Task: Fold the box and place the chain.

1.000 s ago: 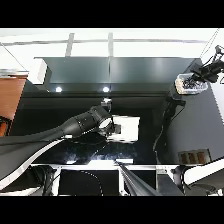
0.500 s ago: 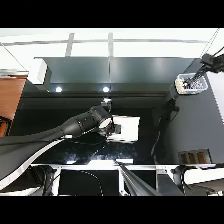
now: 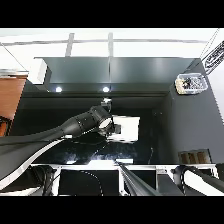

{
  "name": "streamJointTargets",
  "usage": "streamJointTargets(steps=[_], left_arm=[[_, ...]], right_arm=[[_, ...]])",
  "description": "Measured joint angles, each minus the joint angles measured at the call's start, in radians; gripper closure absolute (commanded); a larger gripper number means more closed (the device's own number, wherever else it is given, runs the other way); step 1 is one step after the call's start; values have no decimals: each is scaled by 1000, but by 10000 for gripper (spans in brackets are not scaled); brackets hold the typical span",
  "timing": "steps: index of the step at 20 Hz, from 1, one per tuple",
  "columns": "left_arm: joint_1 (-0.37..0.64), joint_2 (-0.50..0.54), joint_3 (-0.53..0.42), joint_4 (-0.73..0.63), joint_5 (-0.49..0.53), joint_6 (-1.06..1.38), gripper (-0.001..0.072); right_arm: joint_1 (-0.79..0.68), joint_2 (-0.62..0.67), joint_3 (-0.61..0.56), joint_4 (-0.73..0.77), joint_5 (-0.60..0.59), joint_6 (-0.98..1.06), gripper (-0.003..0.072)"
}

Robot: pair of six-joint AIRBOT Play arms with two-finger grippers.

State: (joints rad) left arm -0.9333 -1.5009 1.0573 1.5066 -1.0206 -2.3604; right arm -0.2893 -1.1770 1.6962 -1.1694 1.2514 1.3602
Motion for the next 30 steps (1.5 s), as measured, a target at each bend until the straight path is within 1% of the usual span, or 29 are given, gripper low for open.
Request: streamJointTargets(steps=[3, 5, 8, 11, 15, 18, 22, 26, 30], left_arm=[[0, 0, 0, 0, 10, 0, 686], [0, 0, 0, 0, 13, 0, 686], [0, 0, 0, 0, 20, 0, 686], [0, 0, 0, 0, 24, 0, 685], [0, 0, 0, 0, 24, 0, 686], [0, 0, 0, 0, 25, 0, 685], [0, 0, 0, 0, 25, 0, 685], [0, 0, 0, 0, 25, 0, 686], [0, 0, 0, -1, 25, 0, 686]], right_arm=[[44, 114, -87, 50, 66, -21, 679], [80, 189, -187, 100, 105, -39, 678], [135, 278, -352, 221, 174, -80, 678], [198, 332, -486, 323, 230, -113, 678], [309, 357, -600, 446, 251, -130, 678], [396, 363, -636, 520, 198, -134, 678], [483, 364, -652, 610, 114, -137, 678], [517, 364, -657, 651, 71, -137, 677], [526, 364, -691, 647, 61, -135, 678]])
